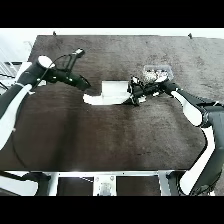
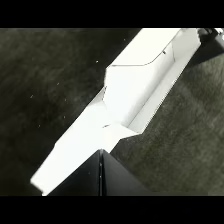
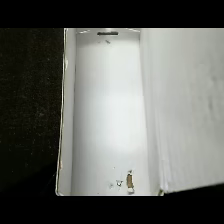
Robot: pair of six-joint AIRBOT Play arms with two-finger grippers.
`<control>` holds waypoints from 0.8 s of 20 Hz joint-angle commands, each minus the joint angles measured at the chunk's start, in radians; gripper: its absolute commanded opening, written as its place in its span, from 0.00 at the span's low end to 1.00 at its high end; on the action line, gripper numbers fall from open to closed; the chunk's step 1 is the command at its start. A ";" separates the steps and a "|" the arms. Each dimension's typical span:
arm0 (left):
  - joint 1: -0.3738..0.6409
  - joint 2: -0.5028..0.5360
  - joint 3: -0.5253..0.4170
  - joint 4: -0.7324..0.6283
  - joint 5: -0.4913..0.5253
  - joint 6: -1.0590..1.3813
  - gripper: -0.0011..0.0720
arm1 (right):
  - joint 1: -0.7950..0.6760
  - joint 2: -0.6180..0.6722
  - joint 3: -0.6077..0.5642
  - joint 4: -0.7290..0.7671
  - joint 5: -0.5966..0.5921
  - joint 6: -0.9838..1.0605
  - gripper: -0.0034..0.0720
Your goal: Fold the box and place the chain.
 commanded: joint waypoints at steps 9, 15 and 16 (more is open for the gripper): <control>0.139 0.138 -0.296 -0.130 0.053 -0.270 0.03 | 0.001 0.000 0.000 0.000 0.001 0.000 0.60; 0.278 0.130 -0.296 -0.174 0.023 -0.310 0.03 | 0.001 0.000 0.000 0.000 0.001 0.000 0.60; 0.284 0.119 -0.296 -0.176 0.014 -0.318 0.03 | 0.001 0.000 0.000 0.000 0.001 0.000 0.60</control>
